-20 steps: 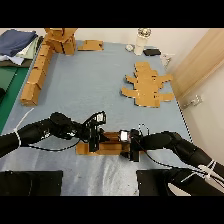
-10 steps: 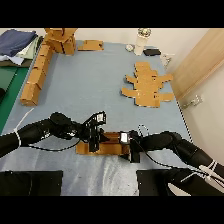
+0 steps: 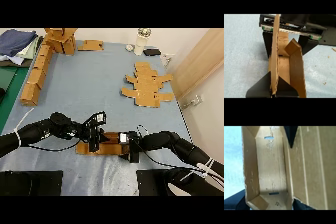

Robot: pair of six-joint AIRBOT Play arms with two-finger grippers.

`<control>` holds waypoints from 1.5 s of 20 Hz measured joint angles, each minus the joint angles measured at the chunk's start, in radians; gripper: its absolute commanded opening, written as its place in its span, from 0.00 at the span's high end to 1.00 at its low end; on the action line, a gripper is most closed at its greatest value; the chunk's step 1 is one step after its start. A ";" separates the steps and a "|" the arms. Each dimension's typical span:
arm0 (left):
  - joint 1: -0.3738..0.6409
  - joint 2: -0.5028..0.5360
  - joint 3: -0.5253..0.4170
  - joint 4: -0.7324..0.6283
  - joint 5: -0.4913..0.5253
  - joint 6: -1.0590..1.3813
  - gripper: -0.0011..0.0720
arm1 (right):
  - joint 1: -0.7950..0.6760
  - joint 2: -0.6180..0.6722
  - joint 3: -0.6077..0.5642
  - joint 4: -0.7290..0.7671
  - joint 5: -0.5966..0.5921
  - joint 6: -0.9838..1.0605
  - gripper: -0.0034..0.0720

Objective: Fold the box.

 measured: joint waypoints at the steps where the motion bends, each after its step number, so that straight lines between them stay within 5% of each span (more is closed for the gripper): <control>1: 0.000 0.000 0.000 0.000 0.000 0.000 0.97 | -0.001 -0.002 0.000 0.001 0.002 -0.003 0.05; 3: 0.000 0.000 0.000 0.000 0.002 0.000 0.97 | -0.003 -0.004 0.000 0.003 0.007 -0.005 0.05; 5: 0.000 0.000 0.000 0.000 0.001 0.000 0.97 | -0.005 -0.005 0.000 0.003 0.010 -0.006 0.19; 30: 0.000 0.000 0.000 0.000 0.000 0.000 0.97 | -0.005 -0.006 -0.011 -0.005 0.024 -0.006 0.28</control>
